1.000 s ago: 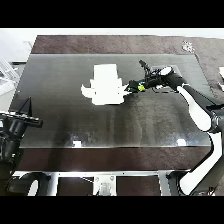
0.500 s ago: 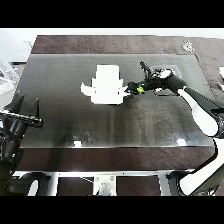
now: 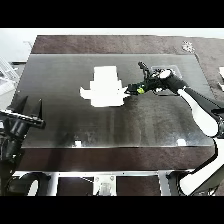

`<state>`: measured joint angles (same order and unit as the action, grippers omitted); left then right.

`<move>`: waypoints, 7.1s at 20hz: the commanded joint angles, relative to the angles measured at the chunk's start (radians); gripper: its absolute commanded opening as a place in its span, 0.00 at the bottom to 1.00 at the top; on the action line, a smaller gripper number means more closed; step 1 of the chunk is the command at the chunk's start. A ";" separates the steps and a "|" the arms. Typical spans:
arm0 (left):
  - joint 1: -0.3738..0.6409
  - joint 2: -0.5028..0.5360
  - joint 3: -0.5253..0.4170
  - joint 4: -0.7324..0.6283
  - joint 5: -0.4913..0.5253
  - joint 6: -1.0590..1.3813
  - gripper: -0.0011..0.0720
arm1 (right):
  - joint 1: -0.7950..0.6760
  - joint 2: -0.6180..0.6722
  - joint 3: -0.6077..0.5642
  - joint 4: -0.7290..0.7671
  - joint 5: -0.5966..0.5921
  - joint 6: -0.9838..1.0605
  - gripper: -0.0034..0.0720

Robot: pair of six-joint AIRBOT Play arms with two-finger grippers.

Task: Fold the box and place the chain.

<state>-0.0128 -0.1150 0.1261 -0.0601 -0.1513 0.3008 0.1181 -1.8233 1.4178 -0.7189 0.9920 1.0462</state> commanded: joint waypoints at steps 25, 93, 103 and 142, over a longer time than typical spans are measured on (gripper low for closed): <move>-0.001 -1.167 0.771 0.016 -0.389 -0.151 0.56 | 0.001 0.001 0.000 0.003 -0.023 0.020 0.07; -0.132 -2.000 1.670 0.539 -0.832 -0.988 0.57 | -0.007 0.000 -0.001 0.000 -0.031 0.016 0.07; -0.132 -2.022 1.670 0.484 -0.870 -0.946 0.49 | -0.007 0.000 -0.001 0.000 -0.031 0.015 0.07; -0.116 -2.037 1.654 0.357 -1.070 -0.446 0.04 | -0.053 0.017 0.013 0.004 -0.031 0.015 0.47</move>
<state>-0.1307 -2.1529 1.7943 0.3050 -1.1835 -0.2707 0.0917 -1.8160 1.4223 -0.7166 0.9657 1.0607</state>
